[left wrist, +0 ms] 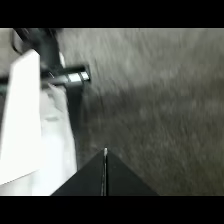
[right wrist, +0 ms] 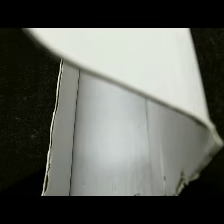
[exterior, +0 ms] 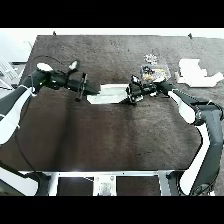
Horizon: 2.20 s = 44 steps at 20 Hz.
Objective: Fold the box and place the chain.
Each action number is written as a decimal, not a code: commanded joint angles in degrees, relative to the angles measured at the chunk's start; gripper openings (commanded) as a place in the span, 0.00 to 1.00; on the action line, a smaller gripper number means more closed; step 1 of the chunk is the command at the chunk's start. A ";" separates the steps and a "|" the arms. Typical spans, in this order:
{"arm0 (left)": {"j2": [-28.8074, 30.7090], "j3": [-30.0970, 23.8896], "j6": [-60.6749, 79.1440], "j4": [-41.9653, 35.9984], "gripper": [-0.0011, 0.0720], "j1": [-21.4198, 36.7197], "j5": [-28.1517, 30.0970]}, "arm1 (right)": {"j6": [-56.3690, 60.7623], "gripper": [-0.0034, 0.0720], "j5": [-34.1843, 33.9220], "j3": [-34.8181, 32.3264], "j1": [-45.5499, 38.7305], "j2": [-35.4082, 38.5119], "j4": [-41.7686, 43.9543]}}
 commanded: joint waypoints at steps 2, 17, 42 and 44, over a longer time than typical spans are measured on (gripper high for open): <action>0.90 -1.36 -2.69 6.93 0.04 -5.90 8.50 | 0.00 0.81 0.02 -0.02 -0.04 0.00 0.02; -5.07 2.01 0.81 -3.13 0.04 -7.30 32.85 | 0.00 0.81 0.02 -0.02 -0.04 0.00 0.02; -13.38 7.52 -0.66 -4.31 0.04 -7.39 36.44 | 0.00 0.81 0.02 -0.02 -0.04 0.00 0.02; -13.42 7.52 -0.63 -3.39 0.04 -7.39 36.39 | 0.00 0.81 0.02 -0.02 -0.04 0.00 0.02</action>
